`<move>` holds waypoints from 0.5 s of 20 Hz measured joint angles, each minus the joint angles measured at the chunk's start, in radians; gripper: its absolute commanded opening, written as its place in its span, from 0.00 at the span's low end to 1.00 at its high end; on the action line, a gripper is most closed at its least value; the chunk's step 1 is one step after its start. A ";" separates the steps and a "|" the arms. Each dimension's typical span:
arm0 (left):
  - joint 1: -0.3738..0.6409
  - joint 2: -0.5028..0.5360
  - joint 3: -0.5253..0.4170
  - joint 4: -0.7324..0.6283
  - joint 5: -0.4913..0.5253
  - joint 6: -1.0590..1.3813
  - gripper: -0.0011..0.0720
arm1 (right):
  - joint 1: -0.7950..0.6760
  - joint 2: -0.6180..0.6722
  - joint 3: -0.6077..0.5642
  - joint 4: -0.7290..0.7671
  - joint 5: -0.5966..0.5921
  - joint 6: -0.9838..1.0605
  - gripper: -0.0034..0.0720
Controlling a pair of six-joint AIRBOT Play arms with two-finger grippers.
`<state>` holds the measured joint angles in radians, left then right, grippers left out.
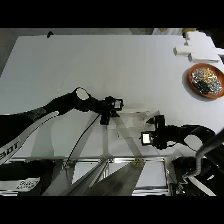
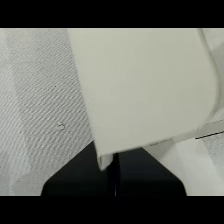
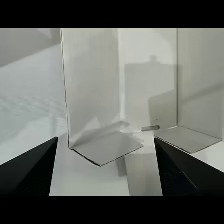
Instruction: Fold the box and place the chain.
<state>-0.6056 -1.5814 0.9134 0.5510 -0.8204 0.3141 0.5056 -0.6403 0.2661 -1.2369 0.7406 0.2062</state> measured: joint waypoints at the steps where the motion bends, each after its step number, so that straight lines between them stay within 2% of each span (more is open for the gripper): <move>1: 0.000 0.000 0.000 0.000 0.000 0.000 0.03 | 0.001 -0.005 -0.012 0.001 -0.013 -0.006 0.94; 6: 0.000 0.000 0.000 0.000 0.000 0.000 0.03 | -0.003 -0.025 -0.028 0.011 -0.066 -0.020 0.94; 10: 0.000 0.000 0.000 0.000 0.000 0.000 0.03 | -0.055 -0.046 0.009 0.070 -0.056 -0.024 0.94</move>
